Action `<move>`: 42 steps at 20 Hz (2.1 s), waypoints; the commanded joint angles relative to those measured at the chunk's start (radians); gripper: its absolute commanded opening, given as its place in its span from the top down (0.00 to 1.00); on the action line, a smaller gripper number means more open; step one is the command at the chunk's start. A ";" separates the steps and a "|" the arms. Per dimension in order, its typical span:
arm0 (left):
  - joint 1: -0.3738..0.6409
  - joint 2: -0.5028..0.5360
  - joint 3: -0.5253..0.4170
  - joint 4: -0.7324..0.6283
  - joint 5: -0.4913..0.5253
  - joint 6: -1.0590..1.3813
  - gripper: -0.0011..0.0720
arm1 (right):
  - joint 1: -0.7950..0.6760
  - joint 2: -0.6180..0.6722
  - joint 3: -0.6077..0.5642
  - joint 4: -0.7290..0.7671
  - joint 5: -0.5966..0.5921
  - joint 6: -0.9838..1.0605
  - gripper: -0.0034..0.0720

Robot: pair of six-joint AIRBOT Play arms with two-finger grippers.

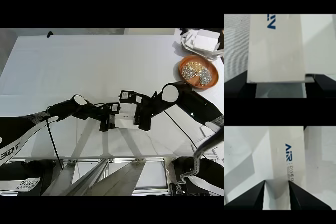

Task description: Fold the box and place the chain.

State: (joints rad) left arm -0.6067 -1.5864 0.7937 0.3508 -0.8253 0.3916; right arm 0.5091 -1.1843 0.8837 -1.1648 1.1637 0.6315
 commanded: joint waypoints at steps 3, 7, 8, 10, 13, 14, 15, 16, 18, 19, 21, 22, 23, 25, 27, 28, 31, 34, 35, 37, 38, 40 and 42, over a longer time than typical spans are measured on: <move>0.000 0.000 0.001 0.001 -0.002 0.002 0.53 | 0.009 -0.003 -0.002 -0.046 -0.033 0.053 0.58; 0.000 0.000 0.001 0.001 -0.001 0.002 0.53 | 0.009 0.004 -0.002 -0.046 -0.032 0.053 0.62; 0.000 0.000 0.001 0.001 -0.002 0.002 0.53 | 0.009 0.008 -0.002 -0.046 -0.032 0.053 0.62; 0.001 0.000 0.001 0.001 -0.002 0.001 0.53 | 0.009 0.017 -0.002 -0.045 -0.039 0.053 0.62; 0.000 0.000 0.001 0.001 -0.002 0.001 0.53 | 0.009 0.016 -0.002 -0.047 -0.077 0.080 0.62; 0.001 0.000 0.001 0.001 -0.001 0.001 0.53 | 0.009 0.016 -0.002 -0.047 -0.090 0.080 0.62; 0.001 0.000 0.001 0.001 -0.002 0.002 0.53 | 0.009 0.013 -0.002 -0.047 -0.101 0.085 0.62; 0.001 0.000 0.001 0.001 -0.001 0.002 0.53 | 0.009 0.009 -0.002 -0.049 -0.108 0.095 0.62; 0.000 0.000 0.001 0.001 -0.001 0.001 0.53 | 0.009 0.000 -0.004 -0.055 -0.110 0.097 0.62; 0.000 0.000 0.001 0.001 -0.001 0.002 0.53 | 0.009 -0.005 -0.005 -0.055 -0.111 0.097 0.62; 0.000 0.000 0.001 0.001 -0.001 0.001 0.53 | 0.009 -0.006 -0.012 -0.059 -0.116 0.098 0.62; 0.000 0.000 0.001 0.001 -0.002 0.001 0.53 | 0.009 -0.006 -0.016 -0.059 -0.121 0.098 0.62; 0.000 0.000 0.001 0.001 -0.001 0.002 0.53 | 0.009 -0.006 -0.022 -0.059 -0.129 0.100 0.62; 0.000 0.000 0.001 0.001 -0.001 0.002 0.53 | 0.009 -0.006 -0.035 -0.059 -0.135 0.103 0.62; 0.000 0.000 0.001 0.001 -0.001 0.001 0.53 | 0.009 -0.006 -0.047 -0.058 -0.130 0.103 0.62; 0.000 0.000 0.001 0.001 -0.001 0.001 0.53 | 0.009 -0.006 -0.053 -0.058 -0.126 0.104 0.62; 0.000 0.000 0.001 0.001 -0.002 0.001 0.53 | 0.009 -0.006 -0.055 -0.054 -0.093 0.105 0.55; 0.001 0.000 0.001 0.001 -0.002 0.001 0.53 | 0.009 0.001 -0.055 -0.055 -0.088 0.104 0.45; 0.000 0.000 0.001 0.001 -0.002 0.001 0.53 | 0.009 0.006 -0.055 -0.055 -0.091 0.104 0.44; 0.000 0.000 0.001 0.001 -0.002 0.001 0.53 | 0.009 0.023 -0.055 -0.054 -0.112 0.104 0.39; 0.000 0.000 0.001 0.001 -0.002 0.001 0.53 | 0.009 0.033 -0.055 -0.054 -0.123 0.104 0.39; 0.000 0.000 0.001 0.001 -0.002 0.002 0.53 | 0.009 0.050 -0.055 -0.042 -0.141 0.104 0.39; 0.000 0.000 0.001 0.001 -0.002 0.002 0.53 | 0.009 0.072 -0.055 -0.014 -0.155 0.104 0.39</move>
State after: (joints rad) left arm -0.6067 -1.5864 0.7944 0.3557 -0.8330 0.3946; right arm 0.5175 -1.1385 0.8280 -1.2175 1.0389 0.7364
